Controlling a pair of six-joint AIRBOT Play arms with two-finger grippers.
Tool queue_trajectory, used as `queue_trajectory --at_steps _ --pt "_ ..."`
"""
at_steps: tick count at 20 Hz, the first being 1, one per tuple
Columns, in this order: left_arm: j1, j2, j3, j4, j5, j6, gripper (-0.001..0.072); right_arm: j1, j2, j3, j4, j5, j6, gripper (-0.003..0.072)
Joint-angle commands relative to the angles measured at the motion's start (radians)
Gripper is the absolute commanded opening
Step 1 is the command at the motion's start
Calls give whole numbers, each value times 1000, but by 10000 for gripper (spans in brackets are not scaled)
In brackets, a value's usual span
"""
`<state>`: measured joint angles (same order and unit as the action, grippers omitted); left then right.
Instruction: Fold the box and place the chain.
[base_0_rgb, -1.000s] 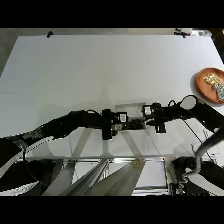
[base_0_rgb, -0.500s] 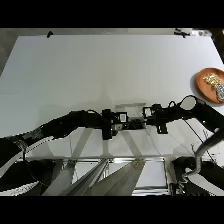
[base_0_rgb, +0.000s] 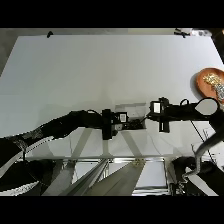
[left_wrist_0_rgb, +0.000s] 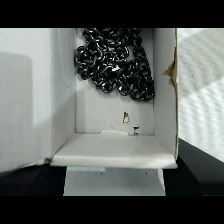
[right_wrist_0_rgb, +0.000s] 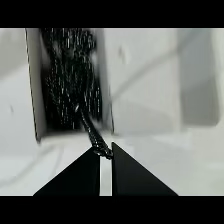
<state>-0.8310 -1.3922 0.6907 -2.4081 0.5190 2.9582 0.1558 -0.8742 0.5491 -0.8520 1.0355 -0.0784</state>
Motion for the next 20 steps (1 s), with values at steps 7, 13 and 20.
queue_trajectory --at_steps 7,13,20 --pt "0 -1 0 0 0 0 274 116 -56 0 213 -2 166 18" --pt "0 -1 0 0 0 0 274 144 -80 0 131 -20 274 138" --pt "0 -1 0 0 0 0 274 136 -77 9 68 -130 526 340"
